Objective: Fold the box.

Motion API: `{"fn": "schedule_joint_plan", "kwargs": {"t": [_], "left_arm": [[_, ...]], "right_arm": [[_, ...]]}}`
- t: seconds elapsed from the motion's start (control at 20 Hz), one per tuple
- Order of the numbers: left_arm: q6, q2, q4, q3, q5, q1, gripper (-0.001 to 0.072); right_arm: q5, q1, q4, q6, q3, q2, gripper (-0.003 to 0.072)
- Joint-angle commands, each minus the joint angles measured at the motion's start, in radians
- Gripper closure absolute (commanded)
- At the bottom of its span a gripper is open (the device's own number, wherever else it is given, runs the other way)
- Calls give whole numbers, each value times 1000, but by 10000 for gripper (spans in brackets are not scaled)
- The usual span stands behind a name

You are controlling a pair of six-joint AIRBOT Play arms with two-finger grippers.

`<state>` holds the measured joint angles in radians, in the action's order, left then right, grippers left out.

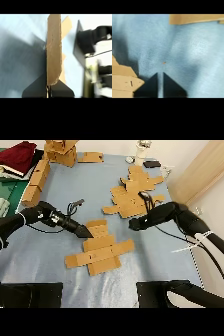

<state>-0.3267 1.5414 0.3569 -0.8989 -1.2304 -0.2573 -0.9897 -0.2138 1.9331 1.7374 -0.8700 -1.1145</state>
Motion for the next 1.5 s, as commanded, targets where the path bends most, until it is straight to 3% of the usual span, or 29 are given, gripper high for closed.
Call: {"fn": "schedule_joint_plan", "kwargs": {"t": [0.0,0.2,0.4,0.8,1.45], "left_arm": [[123,-97,18,-2,187,-120,700],[201,-196,61,-1,260,-217,700],[314,-263,58,59,289,-229,700],[498,-267,-1,211,356,-230,699],[494,-267,21,222,299,-229,698]], "right_arm": [[-104,33,-81,-46,-75,0,682],[-106,31,-60,-48,-33,-1,682],[-99,31,-43,-65,29,0,683],[28,13,-7,-66,35,21,683],[50,13,-7,-65,35,21,683]]}}
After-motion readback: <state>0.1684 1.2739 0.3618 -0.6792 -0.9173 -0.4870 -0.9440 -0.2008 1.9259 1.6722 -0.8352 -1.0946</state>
